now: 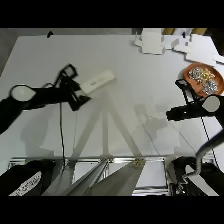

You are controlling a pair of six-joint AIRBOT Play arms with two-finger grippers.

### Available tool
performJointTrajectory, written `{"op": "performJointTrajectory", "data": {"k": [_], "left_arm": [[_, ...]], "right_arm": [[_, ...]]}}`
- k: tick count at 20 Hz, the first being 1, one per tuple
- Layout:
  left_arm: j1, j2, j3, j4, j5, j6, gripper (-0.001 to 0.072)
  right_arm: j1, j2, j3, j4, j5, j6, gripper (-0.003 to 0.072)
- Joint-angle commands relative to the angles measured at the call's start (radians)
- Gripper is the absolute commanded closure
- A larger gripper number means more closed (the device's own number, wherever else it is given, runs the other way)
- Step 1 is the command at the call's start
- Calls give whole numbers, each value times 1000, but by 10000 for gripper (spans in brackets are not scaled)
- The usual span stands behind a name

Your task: Fold the box and place the chain.

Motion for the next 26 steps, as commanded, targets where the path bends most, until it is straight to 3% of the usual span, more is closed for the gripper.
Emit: {"op": "performJointTrajectory", "data": {"k": [1,4,9,21,22,25,26], "left_arm": [[197,146,1,320,-27,-443,438],[345,175,0,484,-109,-603,438],[516,137,0,538,-200,-706,438],[542,-72,-5,542,-404,-727,431],[542,-84,-7,542,-415,-736,391],[541,-100,-7,542,-438,-774,109],[541,-100,-7,542,-443,-774,46]], "right_arm": [[-1,1,0,0,14,1,672],[-1,2,0,-1,56,4,672],[-1,2,0,-1,66,4,672],[-1,2,0,-1,66,4,672],[-1,2,0,-1,66,4,672],[-1,2,0,-1,66,4,672],[-1,2,0,-1,66,4,672]]}}
